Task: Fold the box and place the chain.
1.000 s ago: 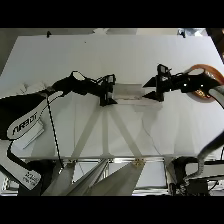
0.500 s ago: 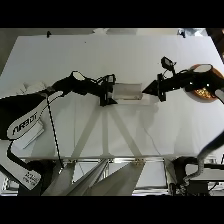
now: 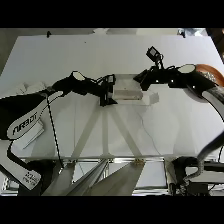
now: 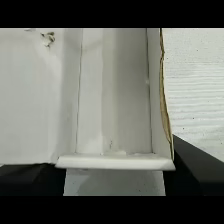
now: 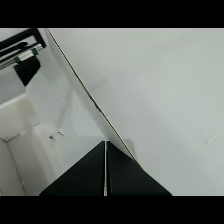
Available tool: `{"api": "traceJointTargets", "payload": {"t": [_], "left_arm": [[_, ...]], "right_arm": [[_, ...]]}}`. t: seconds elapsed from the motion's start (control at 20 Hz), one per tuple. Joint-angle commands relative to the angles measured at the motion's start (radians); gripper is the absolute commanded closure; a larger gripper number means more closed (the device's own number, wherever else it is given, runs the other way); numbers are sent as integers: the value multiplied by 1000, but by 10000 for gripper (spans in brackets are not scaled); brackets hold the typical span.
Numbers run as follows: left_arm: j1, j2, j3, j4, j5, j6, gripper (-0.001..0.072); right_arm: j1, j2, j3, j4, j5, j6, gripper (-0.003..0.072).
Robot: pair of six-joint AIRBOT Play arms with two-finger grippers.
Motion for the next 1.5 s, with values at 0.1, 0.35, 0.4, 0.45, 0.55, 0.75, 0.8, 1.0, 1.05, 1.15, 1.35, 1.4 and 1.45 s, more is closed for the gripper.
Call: {"api": "traceJointTargets", "payload": {"t": [0.1,0.35,0.4,0.45,0.55,0.75,0.8,1.0,1.05,1.15,1.35,1.4,1.45], "left_arm": [[1,1,1,1,0,2,426],[1,1,1,1,0,2,426],[1,1,1,1,0,2,426],[1,1,1,1,0,3,426],[1,1,1,1,0,3,426],[1,1,1,1,0,3,426],[1,1,1,1,0,2,426],[1,1,1,1,0,3,426],[1,1,1,1,0,2,426],[1,1,1,1,0,2,426],[1,1,1,1,0,2,426],[1,1,1,1,0,3,426],[1,1,1,1,0,3,426]], "right_arm": [[7,-49,0,-164,-45,168,679],[6,-68,0,-148,-5,171,679],[6,-61,0,-144,-5,171,679],[6,-52,0,-143,-4,171,679],[6,-18,0,-145,3,171,679],[-29,95,0,-216,44,170,679],[-46,127,0,-261,76,170,679],[-81,170,0,-538,240,170,650],[-79,165,0,-605,272,170,539],[-79,144,0,-642,317,148,377],[-78,118,0,-631,324,-34,366],[-78,118,0,-630,324,-76,366],[-78,118,0,-629,324,-113,366]]}}
